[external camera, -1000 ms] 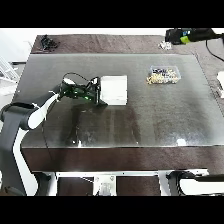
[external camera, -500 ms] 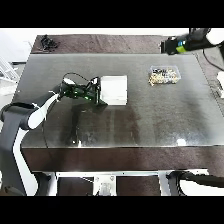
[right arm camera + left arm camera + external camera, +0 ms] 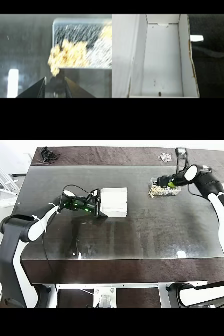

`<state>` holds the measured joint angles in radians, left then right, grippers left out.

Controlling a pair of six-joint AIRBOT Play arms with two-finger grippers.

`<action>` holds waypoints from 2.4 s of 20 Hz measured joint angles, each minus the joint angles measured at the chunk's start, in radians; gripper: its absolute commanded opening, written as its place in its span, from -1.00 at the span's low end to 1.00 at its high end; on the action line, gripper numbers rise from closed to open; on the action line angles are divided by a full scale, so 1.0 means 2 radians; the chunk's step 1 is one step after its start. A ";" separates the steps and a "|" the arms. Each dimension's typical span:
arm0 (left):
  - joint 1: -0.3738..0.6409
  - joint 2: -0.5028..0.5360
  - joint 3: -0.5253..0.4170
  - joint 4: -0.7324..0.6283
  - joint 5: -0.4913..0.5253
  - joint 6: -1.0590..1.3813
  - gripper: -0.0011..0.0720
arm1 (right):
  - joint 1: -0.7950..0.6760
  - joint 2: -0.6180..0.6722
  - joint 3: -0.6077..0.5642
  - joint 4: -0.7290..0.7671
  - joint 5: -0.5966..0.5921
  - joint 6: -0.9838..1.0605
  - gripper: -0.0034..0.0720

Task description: Fold the box and place the chain.

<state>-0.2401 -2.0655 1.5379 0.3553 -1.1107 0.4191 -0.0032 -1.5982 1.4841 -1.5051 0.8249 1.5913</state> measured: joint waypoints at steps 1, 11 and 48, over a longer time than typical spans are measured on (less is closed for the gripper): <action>0.000 0.000 0.000 0.000 0.000 0.000 -0.01 | -0.002 -0.005 -0.008 0.003 0.006 0.000 -0.10; 0.000 0.000 0.000 0.000 0.000 0.000 -0.01 | -0.002 -0.038 -0.076 0.034 -0.087 0.006 -0.10; 0.000 0.000 0.000 0.000 0.000 0.000 0.00 | 0.047 0.083 -0.058 0.048 -0.155 0.005 -0.89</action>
<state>-0.2401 -2.0655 1.5379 0.3553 -1.1107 0.4191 0.0910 -1.4319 1.3689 -1.4097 0.5148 1.6005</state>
